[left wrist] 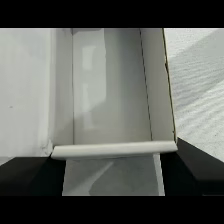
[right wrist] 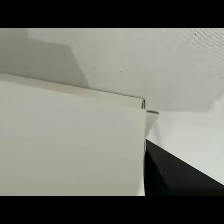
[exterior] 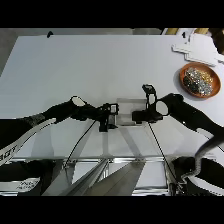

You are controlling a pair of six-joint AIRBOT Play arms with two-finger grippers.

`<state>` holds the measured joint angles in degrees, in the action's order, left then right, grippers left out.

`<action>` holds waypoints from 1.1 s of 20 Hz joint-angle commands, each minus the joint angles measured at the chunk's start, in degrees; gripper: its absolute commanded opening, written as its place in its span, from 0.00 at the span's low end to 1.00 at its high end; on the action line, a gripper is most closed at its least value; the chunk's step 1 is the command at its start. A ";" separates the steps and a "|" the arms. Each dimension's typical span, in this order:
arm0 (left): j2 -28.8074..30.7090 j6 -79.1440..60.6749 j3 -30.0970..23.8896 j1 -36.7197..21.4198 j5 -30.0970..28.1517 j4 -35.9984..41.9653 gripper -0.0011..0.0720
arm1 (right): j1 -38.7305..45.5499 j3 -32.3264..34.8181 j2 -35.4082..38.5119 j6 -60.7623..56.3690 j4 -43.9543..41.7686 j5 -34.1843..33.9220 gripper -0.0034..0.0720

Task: Fold the box and place the chain.

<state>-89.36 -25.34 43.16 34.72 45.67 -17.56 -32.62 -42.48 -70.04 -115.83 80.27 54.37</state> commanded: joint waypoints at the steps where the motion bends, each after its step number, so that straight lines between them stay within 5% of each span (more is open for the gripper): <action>1: -0.02 0.00 0.00 0.02 0.00 0.00 0.25 | -1.60 -1.20 -2.16 -6.08 2.99 1.01 0.57; 14: -0.02 0.00 0.00 0.02 0.02 0.00 0.25 | -1.60 -1.25 -4.17 -8.68 3.98 4.59 0.46; 22: -0.02 0.00 0.00 0.02 0.00 0.00 0.25 | -1.60 -3.72 -4.17 -8.66 6.32 5.25 0.08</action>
<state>-89.36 -25.23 43.20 34.70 45.47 -17.34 -34.15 -45.60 -74.19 -124.53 86.50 59.70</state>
